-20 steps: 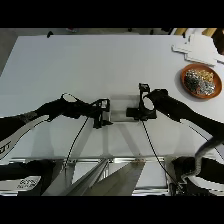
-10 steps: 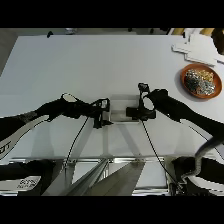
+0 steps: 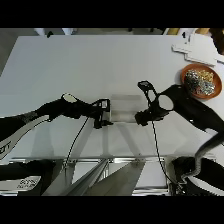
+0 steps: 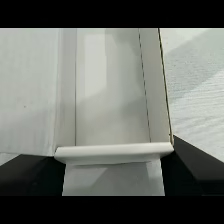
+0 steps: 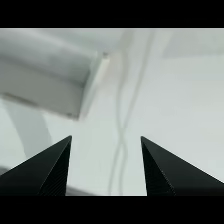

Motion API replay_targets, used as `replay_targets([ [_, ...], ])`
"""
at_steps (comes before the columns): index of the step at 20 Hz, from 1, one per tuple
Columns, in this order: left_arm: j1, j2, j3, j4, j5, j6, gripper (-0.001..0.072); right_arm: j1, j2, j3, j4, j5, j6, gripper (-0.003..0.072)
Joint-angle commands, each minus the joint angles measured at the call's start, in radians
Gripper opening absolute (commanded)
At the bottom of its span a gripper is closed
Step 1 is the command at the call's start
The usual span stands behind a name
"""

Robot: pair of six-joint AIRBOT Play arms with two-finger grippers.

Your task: Fold the box and place the chain.

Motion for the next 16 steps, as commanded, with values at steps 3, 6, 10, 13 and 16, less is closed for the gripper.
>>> replay_targets([
  [3, 0.000, 0.000, 0.000, 0.001, 0.001, 0.000, 0.0082, -0.167, 0.094, 0.251, 0.014, 0.192, -0.235, 0.0457],
  [6, 0.000, 0.000, 0.000, 0.001, 0.001, 0.000, 0.0082, -0.322, 0.068, 0.448, -0.007, 0.172, -0.328, 0.0376],
  [10, 0.000, 0.000, 0.000, 0.001, 0.001, 0.000, 0.0082, -0.570, -0.063, 0.632, 0.019, 0.136, -0.355, 0.0376],
  [13, 0.000, 0.000, 0.000, 0.001, 0.001, 0.000, 0.0082, -0.724, -0.166, 0.655, 0.057, 0.069, -0.356, 0.0376],
  [16, 0.000, 0.000, 0.000, 0.001, 0.001, 0.000, 0.0082, -0.833, -0.270, 0.655, 0.055, -0.012, -0.356, 0.0360],
])
